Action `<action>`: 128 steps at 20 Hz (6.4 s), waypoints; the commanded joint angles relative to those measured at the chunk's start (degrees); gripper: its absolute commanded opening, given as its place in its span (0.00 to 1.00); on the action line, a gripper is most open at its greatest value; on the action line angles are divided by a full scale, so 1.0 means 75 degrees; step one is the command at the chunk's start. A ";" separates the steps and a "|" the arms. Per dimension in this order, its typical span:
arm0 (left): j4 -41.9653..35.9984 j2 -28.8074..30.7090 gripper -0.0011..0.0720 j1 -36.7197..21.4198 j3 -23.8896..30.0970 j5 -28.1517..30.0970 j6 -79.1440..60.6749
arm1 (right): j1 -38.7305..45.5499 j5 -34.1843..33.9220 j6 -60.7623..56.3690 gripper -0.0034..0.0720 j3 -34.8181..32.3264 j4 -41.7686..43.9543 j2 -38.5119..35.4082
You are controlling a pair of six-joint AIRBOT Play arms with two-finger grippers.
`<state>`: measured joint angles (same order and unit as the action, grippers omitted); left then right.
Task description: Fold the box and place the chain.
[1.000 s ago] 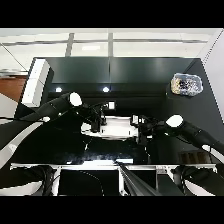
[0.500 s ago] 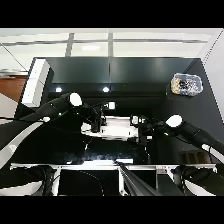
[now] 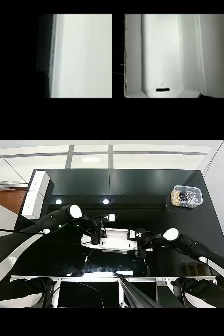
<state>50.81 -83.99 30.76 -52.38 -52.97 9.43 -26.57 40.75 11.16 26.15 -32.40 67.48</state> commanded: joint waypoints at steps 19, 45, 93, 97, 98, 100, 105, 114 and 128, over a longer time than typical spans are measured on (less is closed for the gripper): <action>0.0525 0.0501 0.71 -0.0379 -0.0256 -0.1008 0.0664 | -0.0125 -0.0122 0.0006 0.67 0.0003 -0.0300 0.0023; -0.4229 0.2104 0.06 -0.0787 0.1920 0.2393 0.3902 | -0.0125 -0.0125 0.0003 0.67 -0.0003 -0.0312 0.0023; -0.0624 0.2946 0.95 -0.0720 0.3185 0.1102 -0.1163 | -0.0125 -0.0122 0.0003 0.67 -0.0003 -0.0312 0.0023; -0.1125 0.2891 0.95 -0.0717 0.3185 0.1125 -0.1641 | -0.0125 -0.0122 0.0003 0.67 -0.0003 -0.0312 0.0023; -0.1125 0.2824 0.95 -0.0717 0.3185 0.1139 -0.1644 | -0.0125 -0.0122 0.0003 0.67 -0.0003 -0.0309 0.0026; -0.1209 0.2678 0.94 -0.0711 0.3185 0.1241 -0.1784 | -0.0125 -0.0122 0.0003 0.67 -0.0003 -0.0312 0.0026; -0.1649 0.2480 0.67 -0.0659 0.3185 0.1259 -0.2090 | -0.0125 -0.0122 0.0003 0.67 -0.0003 -0.0309 0.0026; -0.1670 0.2477 0.46 -0.0265 0.3185 0.1647 -0.2087 | -0.0125 -0.0125 0.0003 0.67 -0.0003 -0.0309 0.0023; -0.2591 0.2174 0.32 0.0373 0.3185 0.2253 -0.2031 | -0.0125 -0.0122 0.0003 0.67 -0.0003 -0.0312 0.0026</action>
<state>33.36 -66.89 32.49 -28.51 -37.95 -5.67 -27.46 39.90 11.20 26.17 -34.76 67.68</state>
